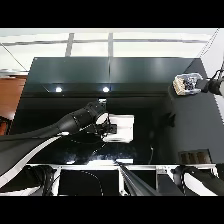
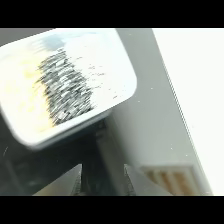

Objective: Fold the box and place the chain.

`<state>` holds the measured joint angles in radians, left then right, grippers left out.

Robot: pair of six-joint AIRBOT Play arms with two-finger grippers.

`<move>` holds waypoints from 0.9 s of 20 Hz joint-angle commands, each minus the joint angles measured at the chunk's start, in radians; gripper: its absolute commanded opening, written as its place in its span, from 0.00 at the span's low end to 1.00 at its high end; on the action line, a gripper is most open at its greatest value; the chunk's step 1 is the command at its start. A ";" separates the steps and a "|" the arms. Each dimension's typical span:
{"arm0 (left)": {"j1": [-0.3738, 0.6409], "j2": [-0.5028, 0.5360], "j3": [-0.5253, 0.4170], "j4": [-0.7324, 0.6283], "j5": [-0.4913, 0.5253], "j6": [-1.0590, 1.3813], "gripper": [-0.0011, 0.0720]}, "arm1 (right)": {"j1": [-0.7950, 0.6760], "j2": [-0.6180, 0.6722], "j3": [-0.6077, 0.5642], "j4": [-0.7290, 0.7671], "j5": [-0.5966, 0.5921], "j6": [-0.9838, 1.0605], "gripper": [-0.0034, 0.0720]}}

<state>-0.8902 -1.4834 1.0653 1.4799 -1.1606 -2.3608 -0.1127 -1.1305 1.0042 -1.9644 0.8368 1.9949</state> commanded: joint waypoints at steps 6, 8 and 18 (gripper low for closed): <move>0.001 0.000 0.001 -0.003 0.000 0.000 0.05 | -0.161 -0.527 0.524 0.661 0.285 -0.012 1.00; 0.000 0.000 0.001 -0.003 0.000 0.000 0.05 | -0.161 -0.580 0.563 0.707 0.301 0.093 1.00; 0.001 0.000 0.001 -0.003 0.000 0.000 0.05 | -0.161 -0.642 0.567 0.713 0.256 0.253 0.86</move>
<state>-0.8902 -1.4834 1.0653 1.4761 -1.1606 -2.3608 -0.2737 -1.7515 1.5665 -1.2617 1.0939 2.2230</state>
